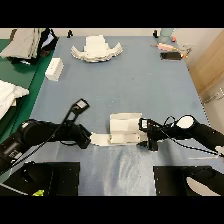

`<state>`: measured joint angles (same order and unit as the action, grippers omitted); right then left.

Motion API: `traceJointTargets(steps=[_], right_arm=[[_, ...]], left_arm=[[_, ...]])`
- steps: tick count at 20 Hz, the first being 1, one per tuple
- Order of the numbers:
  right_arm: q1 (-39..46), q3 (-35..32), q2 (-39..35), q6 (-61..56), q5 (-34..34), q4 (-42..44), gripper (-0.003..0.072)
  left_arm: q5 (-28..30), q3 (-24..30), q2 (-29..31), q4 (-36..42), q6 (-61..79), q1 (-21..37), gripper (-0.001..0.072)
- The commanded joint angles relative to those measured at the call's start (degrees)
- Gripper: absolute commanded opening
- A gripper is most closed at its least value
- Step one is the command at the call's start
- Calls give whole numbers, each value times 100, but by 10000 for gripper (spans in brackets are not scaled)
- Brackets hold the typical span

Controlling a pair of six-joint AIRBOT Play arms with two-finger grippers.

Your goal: Fold the box.

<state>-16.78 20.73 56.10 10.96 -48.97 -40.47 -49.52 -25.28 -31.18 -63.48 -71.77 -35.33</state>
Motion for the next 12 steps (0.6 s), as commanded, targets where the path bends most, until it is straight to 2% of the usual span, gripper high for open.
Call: traceJointTargets(steps=[1, 3, 6, 10, 12], right_arm=[[-2, 2, -4, 7, -2, -2, 544], [-2, 2, -4, 4, -2, -2, 544], [-2, 2, -4, 4, -2, -2, 545], [-2, 2, -4, 4, -2, -2, 544], [-2, 2, -4, 4, 0, -4, 544]], left_arm=[[-835, 192, 533, -503, -2677, 636, 14], [-654, 428, 378, -332, -2667, 835, 15], [-146, 688, -186, 160, -2618, 791, 15], [1075, 754, -1252, 1521, -1556, 330, 14], [1460, 754, -1784, 2155, -1095, -9, 14]])
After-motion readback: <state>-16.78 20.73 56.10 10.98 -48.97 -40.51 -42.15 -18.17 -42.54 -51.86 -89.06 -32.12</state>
